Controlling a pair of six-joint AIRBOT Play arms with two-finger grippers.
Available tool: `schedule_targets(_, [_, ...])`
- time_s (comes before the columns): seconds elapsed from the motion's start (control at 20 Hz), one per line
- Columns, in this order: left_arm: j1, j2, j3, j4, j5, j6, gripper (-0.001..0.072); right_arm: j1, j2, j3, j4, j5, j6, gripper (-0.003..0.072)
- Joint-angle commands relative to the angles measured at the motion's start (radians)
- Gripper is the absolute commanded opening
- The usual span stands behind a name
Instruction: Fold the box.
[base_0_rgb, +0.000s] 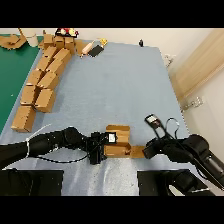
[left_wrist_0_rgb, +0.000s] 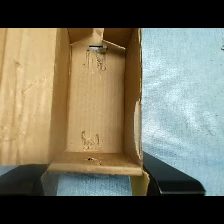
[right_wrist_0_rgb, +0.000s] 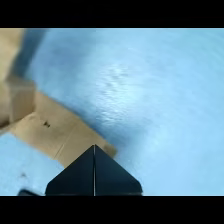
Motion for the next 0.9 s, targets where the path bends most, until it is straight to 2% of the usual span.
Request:
schedule_targets(0.0, [0.001, 0.000, 0.000, 0.001, -0.001, 0.000, 0.0384, -0.077, 0.053, 0.022, -0.065, -0.097, 0.382, 0.0008])
schedule_targets(0.1, [0.000, 0.000, 0.000, 0.001, -0.001, 0.000, 0.0384, -0.152, 0.048, 0.019, -0.041, -0.154, 0.412, 0.0008])
schedule_targets(0.3, [0.001, 0.000, 0.000, 0.001, -0.001, 0.000, 0.0384, -0.248, 0.002, -0.002, 0.072, -0.192, 0.406, 0.0008])
schedule_targets(0.45, [0.000, 0.000, 0.000, 0.001, -0.002, 0.000, 0.0383, -0.261, -0.074, -0.007, 0.171, -0.163, 0.373, 0.0007])
schedule_targets(0.7, [0.001, 0.000, 0.000, 0.001, -0.001, 0.000, 0.0383, -0.259, -0.220, -0.015, 0.300, -0.031, 0.301, 0.0007])
schedule_targets(0.85, [0.001, 0.000, 0.000, 0.001, -0.001, 0.000, 0.0384, -0.253, -0.238, -0.015, 0.357, -0.020, 0.276, 0.0007])
